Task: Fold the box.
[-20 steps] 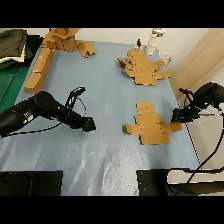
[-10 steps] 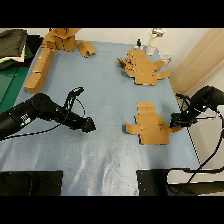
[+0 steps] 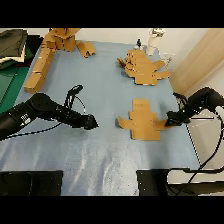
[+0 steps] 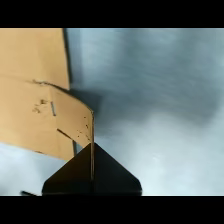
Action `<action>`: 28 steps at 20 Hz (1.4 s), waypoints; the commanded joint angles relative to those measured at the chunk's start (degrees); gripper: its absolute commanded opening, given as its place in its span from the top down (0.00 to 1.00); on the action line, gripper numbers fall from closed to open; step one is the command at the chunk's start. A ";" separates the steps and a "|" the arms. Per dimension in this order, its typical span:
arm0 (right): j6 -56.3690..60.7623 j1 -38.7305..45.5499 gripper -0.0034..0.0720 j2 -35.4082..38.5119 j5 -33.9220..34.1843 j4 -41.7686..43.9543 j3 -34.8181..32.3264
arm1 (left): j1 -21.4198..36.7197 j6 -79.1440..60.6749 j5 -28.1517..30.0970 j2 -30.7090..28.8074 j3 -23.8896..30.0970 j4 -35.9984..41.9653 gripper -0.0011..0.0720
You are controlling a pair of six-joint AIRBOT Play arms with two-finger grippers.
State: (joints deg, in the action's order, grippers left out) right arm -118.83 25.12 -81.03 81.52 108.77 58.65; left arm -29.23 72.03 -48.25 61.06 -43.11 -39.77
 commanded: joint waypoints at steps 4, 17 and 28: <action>-1.86 -8.52 0.95 -0.02 -0.42 13.14 -0.04 | 0.02 -0.02 1.79 -0.04 -0.04 1.66 0.26; -7.10 -31.26 0.95 1.90 -15.91 28.83 -14.40 | 7.41 -3.34 -4.98 0.39 -0.02 2.47 0.26; -11.04 -46.03 0.95 21.73 -30.71 33.90 -31.50 | 26.47 -14.01 -19.21 9.84 -0.04 3.37 0.06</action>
State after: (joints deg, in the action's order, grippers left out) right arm -129.49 -18.20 -64.16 53.47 142.10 30.39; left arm -5.04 61.73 -65.54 68.05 -43.11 -37.08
